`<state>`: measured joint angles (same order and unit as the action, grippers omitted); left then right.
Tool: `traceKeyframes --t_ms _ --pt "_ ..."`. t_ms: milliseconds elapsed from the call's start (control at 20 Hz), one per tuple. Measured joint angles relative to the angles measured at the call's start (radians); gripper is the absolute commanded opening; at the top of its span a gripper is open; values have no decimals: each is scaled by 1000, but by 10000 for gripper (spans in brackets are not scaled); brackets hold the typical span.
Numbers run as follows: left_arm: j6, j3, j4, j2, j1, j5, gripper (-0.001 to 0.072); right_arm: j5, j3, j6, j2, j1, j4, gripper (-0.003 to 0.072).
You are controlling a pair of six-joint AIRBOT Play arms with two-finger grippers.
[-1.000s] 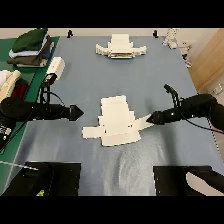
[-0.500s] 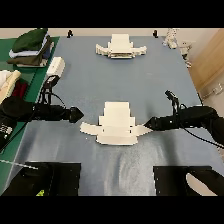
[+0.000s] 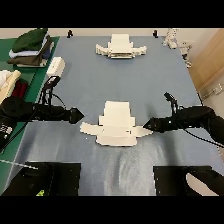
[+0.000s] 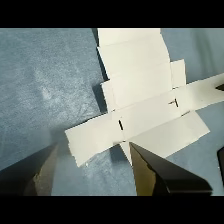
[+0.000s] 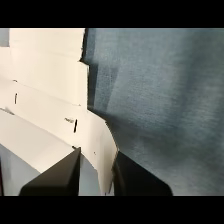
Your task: Fold the box.
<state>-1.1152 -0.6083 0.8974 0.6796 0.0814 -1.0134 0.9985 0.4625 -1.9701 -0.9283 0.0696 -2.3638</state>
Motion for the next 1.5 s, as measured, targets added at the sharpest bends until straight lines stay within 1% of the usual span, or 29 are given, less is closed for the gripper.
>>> traceKeyframes --t_ms 200,400,500,550,650,850,1000,1200,1350,1500 --pt "0 0 0 1 0 -10 687 23 0 4 -19 0 -6 256" --pt "13 0 0 5 0 -34 687 59 27 -8 -82 0 -14 257" --pt "28 0 -2 6 0 -52 687 83 53 -20 -120 0 -19 141" --pt "35 0 -4 7 0 -58 687 92 62 -26 -133 0 -23 138" --pt "43 0 -5 8 0 -68 687 108 74 -44 -150 1 -31 12" --pt "53 0 -7 8 0 -76 687 119 85 -92 -163 6 -56 3" --pt "57 0 -8 13 0 -77 687 114 86 -127 -164 40 -77 2" --pt "72 -24 -7 50 0 -87 687 49 62 -155 -109 121 -88 2" --pt "92 -57 -8 105 0 -101 687 -24 15 -146 -10 162 -89 1" --pt "116 -76 -8 163 0 -108 687 -72 -59 -100 109 179 -80 1"
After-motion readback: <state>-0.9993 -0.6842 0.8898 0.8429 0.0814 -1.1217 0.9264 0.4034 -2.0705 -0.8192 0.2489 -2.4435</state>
